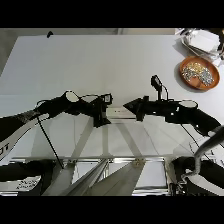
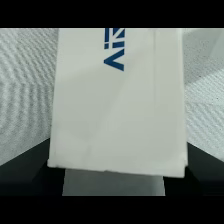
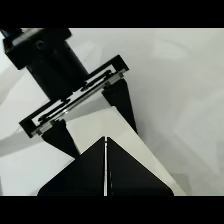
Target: Fold the box and place the chain.
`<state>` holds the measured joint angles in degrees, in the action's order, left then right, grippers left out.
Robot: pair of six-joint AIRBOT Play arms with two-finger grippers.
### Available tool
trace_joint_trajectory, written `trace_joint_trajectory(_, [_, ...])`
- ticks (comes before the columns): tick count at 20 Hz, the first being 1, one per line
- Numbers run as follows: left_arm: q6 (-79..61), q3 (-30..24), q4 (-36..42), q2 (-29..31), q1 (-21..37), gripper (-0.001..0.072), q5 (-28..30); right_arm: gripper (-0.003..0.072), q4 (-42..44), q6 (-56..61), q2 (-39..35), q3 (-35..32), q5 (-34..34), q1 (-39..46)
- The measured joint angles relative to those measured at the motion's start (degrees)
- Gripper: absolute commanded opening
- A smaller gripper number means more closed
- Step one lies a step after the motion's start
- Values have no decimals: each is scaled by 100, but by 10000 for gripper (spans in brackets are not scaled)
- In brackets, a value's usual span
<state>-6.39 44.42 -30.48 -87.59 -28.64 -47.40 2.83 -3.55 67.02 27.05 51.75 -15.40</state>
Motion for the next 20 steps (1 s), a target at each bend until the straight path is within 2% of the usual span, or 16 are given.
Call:
trace_joint_trajectory(11, [0, 0, 0, 0, 2, 432, -2, 10, -170, -225, 308, -57, -531, -468])
trace_joint_trajectory(20, [-17, 2, -26, 2, 0, 432, 0, 10, -457, -118, 678, -57, -474, -529])
